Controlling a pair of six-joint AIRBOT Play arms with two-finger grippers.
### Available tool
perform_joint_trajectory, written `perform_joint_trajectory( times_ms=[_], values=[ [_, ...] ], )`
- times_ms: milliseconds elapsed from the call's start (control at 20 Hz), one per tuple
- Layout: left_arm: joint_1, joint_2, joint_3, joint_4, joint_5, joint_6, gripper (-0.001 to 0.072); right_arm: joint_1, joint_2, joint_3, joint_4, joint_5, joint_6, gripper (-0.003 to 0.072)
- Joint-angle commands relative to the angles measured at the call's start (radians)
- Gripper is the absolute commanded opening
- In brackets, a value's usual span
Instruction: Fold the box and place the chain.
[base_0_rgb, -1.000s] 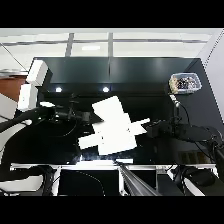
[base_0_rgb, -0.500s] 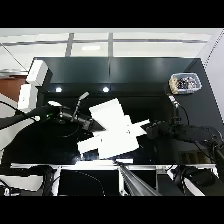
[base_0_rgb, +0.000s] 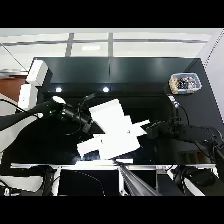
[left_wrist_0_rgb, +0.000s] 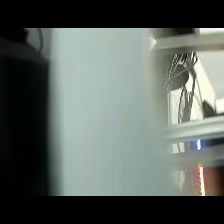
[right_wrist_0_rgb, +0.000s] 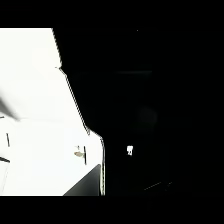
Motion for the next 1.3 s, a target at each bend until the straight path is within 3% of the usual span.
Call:
perform_joint_trajectory(
  times_ms=[0, 50, 100, 200, 250, 300, 450, 600, 750, 850, 1000, 1250],
  values=[
    [-0.017, 0.0, 0.01, 0.053, 0.002, 0.002, 0.0151, 0.0, 0.0, 0.0, 0.0, 0.002, 0.0, 0.0026],
    [-0.016, 0.0, 0.011, 0.055, 0.005, 0.002, 0.0117, 0.0, 0.0, 0.0, 0.0, 0.002, 0.0, 0.0026],
    [-0.013, 0.0, 0.014, 0.059, 0.009, 0.002, 0.0026, 0.0, 0.0, 0.0, -0.001, 0.002, 0.0, 0.0026],
    [-0.008, 0.0, 0.024, 0.06, 0.008, 0.002, 0.0024, 0.0, 0.0, 0.0, -0.016, -0.003, 0.001, 0.0061],
    [-0.007, 0.0, 0.031, 0.059, 0.006, 0.002, 0.0023, 0.0, 0.0, 0.0, -0.031, -0.011, 0.007, 0.0414],
    [-0.008, 0.0, 0.04, 0.059, 0.006, 0.002, 0.0022, 0.0, 0.001, 0.002, -0.069, -0.02, 0.04, 0.0693],
    [-0.016, 0.021, 0.07, 0.064, 0.013, 0.002, 0.002, -0.043, 0.002, 0.076, -0.328, -0.17, 0.098, 0.07],
    [-0.06, 0.132, 0.081, 0.112, 0.069, -0.044, 0.0018, -0.092, 0.003, 0.194, -0.634, -0.307, 0.046, 0.07],
    [-0.179, 0.294, 0.047, 0.316, 0.332, -0.023, 0.002, -0.092, 0.002, 0.206, -0.796, -0.248, -0.002, 0.07],
    [-0.235, 0.339, 0.003, 0.378, 0.477, 0.061, 0.0023, -0.092, 0.002, 0.206, -0.8, -0.137, 0.0, 0.07],
    [-0.249, 0.304, -0.02, 0.376, 0.505, 0.107, 0.0024, -0.091, -0.005, 0.204, -0.632, 0.018, 0.007, 0.07],
    [-0.249, 0.219, -0.021, 0.392, 0.504, 0.106, 0.0024, -0.091, -0.014, 0.147, -0.256, 0.054, -0.483, 0.07]
  ],
)
